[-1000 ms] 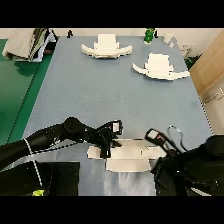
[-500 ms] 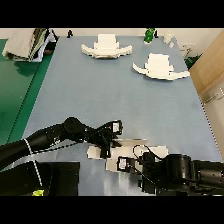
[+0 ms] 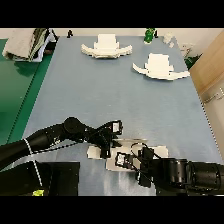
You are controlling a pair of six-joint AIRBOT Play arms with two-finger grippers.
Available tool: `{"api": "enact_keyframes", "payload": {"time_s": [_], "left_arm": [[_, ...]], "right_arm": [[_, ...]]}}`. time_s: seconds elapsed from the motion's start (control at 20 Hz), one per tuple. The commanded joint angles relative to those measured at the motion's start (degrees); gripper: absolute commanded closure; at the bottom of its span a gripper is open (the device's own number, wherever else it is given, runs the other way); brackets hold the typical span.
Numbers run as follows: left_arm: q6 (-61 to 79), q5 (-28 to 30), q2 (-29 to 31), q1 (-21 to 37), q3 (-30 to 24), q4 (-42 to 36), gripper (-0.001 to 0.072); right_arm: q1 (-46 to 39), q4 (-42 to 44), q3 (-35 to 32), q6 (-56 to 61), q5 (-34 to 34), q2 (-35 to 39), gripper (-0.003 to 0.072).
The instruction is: Fold the box.
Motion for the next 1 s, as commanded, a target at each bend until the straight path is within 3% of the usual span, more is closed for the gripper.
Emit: {"api": "enact_keyframes", "payload": {"time_s": [0.0,0.1,0.35,0.65,0.75,0.95], "left_arm": [[0.02,0.02,-0.02,0.00,-0.02,0.00,0.0694],[0.02,0.00,-0.02,0.00,-0.02,0.00,0.0695],[0.02,0.02,0.00,0.00,-0.02,0.00,0.0695],[0.02,0.00,-0.02,0.00,-0.02,0.00,0.0694],[0.02,0.00,0.00,0.00,-0.02,0.00,0.0695],[0.02,0.02,0.00,0.00,-0.02,0.00,0.0694]], "right_arm": [[0.09,-0.44,-0.04,0.68,0.13,-0.09,0.0079],[0.09,-2.56,0.17,4.26,-0.66,0.17,0.0079],[0.09,-12.04,5.20,22.64,-11.17,0.20,0.0078],[0.00,-12.44,5.73,22.97,-11.87,0.20,0.0077],[-0.04,-12.44,5.75,24.76,-13.40,0.31,-0.0034],[-0.07,-12.87,5.70,24.98,-14.49,2.32,-0.0034]]}}
